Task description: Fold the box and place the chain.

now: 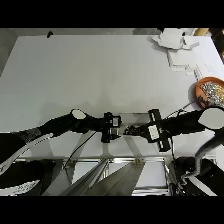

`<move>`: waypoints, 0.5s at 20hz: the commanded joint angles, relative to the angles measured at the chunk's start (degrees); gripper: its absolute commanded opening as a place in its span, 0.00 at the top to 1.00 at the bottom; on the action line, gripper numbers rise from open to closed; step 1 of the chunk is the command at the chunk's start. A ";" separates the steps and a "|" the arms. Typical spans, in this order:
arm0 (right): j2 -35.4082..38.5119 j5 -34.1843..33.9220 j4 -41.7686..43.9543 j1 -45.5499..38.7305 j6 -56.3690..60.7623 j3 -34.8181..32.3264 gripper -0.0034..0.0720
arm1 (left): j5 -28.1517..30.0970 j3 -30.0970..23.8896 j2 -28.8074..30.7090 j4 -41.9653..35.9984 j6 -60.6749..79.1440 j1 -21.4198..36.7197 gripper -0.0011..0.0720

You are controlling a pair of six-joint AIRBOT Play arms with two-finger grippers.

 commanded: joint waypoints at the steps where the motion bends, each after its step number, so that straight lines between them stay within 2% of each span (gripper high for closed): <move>1: 0.35 -9.40 2.47 7.15 0.76 0.07 0.93 | 0.02 0.00 0.04 0.00 0.02 0.02 0.61; 4: -1.14 -15.21 1.73 8.17 0.79 0.07 0.93 | 0.02 0.00 0.04 0.00 0.00 0.02 0.61; 9: -6.25 -15.85 -6.67 8.17 2.82 0.07 0.91 | 0.00 0.00 0.04 0.00 0.00 0.02 0.61; 10: -7.50 -15.82 -8.20 8.17 3.78 0.07 0.76 | 0.00 0.00 0.04 0.00 0.00 0.02 0.61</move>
